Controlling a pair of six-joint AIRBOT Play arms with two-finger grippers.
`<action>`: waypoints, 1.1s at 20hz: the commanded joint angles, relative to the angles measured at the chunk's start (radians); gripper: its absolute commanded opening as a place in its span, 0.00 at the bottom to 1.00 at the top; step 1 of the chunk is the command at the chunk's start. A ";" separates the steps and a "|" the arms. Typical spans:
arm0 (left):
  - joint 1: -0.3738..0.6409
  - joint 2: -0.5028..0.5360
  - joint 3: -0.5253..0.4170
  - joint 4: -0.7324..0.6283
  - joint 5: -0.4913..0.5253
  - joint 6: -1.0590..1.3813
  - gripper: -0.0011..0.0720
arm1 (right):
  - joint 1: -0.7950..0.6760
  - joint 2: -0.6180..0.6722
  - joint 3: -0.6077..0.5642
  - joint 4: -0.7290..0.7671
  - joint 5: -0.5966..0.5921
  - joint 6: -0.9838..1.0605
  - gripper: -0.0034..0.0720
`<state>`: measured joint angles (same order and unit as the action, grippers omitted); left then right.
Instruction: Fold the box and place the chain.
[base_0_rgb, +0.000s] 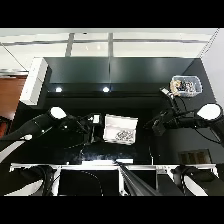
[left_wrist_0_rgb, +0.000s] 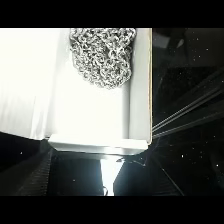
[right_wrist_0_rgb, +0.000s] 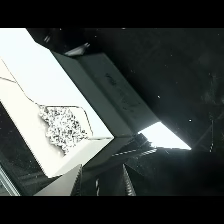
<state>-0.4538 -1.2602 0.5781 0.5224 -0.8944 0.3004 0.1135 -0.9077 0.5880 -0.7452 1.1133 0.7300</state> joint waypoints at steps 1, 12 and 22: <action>-0.005 -0.003 0.001 -0.007 -0.004 -0.019 0.99 | 0.001 0.001 -0.001 0.000 0.000 0.000 0.47; -0.018 -0.060 0.027 -0.068 0.006 -0.020 0.99 | 0.001 0.001 -0.001 0.000 0.000 0.000 0.47; -0.019 -0.060 0.027 -0.065 -0.003 -0.015 0.98 | 0.001 0.001 -0.001 0.000 0.000 0.000 0.47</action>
